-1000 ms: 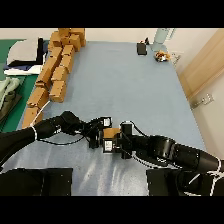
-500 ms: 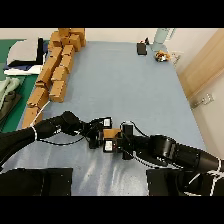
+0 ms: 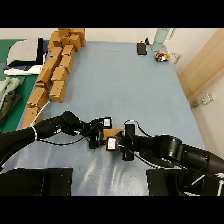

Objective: Fold the box.

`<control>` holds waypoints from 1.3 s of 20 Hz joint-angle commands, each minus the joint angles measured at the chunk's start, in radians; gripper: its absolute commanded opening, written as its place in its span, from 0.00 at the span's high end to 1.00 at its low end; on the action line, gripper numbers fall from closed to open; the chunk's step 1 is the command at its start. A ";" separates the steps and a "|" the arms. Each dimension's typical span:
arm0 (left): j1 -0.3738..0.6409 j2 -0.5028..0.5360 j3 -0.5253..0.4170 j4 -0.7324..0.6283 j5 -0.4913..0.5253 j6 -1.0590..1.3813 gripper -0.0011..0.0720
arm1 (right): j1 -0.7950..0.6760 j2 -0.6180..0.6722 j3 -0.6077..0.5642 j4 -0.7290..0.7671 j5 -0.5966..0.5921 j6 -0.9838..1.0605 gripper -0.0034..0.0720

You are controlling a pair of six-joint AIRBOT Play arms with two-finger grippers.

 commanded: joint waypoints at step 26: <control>0.000 0.000 0.000 0.000 0.000 0.000 0.26 | -0.080 0.040 -0.286 1.080 0.518 0.913 0.95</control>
